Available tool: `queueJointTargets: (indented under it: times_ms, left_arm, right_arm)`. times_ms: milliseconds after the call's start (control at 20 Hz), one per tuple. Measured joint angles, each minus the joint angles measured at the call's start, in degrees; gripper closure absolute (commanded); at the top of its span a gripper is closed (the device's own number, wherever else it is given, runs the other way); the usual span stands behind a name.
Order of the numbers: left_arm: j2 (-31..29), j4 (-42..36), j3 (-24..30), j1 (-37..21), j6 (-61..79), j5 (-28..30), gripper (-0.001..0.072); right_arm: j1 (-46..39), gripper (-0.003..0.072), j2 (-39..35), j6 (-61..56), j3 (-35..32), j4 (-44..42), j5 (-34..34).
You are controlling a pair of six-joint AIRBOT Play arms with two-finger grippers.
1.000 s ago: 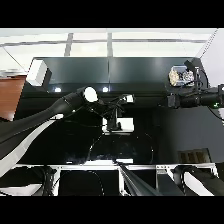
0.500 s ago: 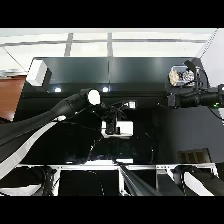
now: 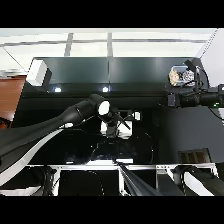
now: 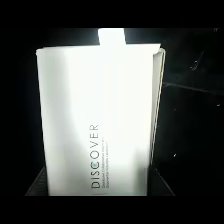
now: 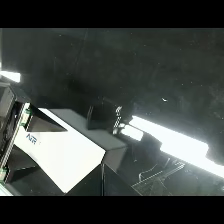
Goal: Fold the box and place the chain.
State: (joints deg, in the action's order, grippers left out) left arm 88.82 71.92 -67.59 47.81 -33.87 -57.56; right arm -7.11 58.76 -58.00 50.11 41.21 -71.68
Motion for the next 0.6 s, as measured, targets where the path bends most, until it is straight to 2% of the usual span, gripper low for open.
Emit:
queueJointTargets:
  times_ms: [150,200,300,400,600]
  left_arm:
    - [-3.96,5.14,-0.96,-2.25,-6.19,-3.32,0.0377]
    - [-6.21,6.29,-1.16,-4.02,-8.35,-4.72,0.0429]
    - [-10.95,8.02,-1.29,-8.85,-12.28,-7.98,0.0429]
    - [-16.06,9.25,-1.33,-15.96,-16.20,-11.63,0.0429]
    - [-25.73,9.97,-0.31,-35.36,-23.10,-15.67,0.0429]
  right_arm:
    - [0.00,0.0672,0.00,-0.02,0.00,0.00,0.07]
    - [0.00,0.0673,0.00,-0.02,0.00,0.00,0.07]
    - [0.00,0.0672,0.00,-0.02,0.00,-0.02,0.13]
    - [0.00,0.0673,0.00,-0.02,0.00,-0.02,0.17]
    - [0.00,0.0673,0.00,-0.04,0.00,-0.02,0.24]
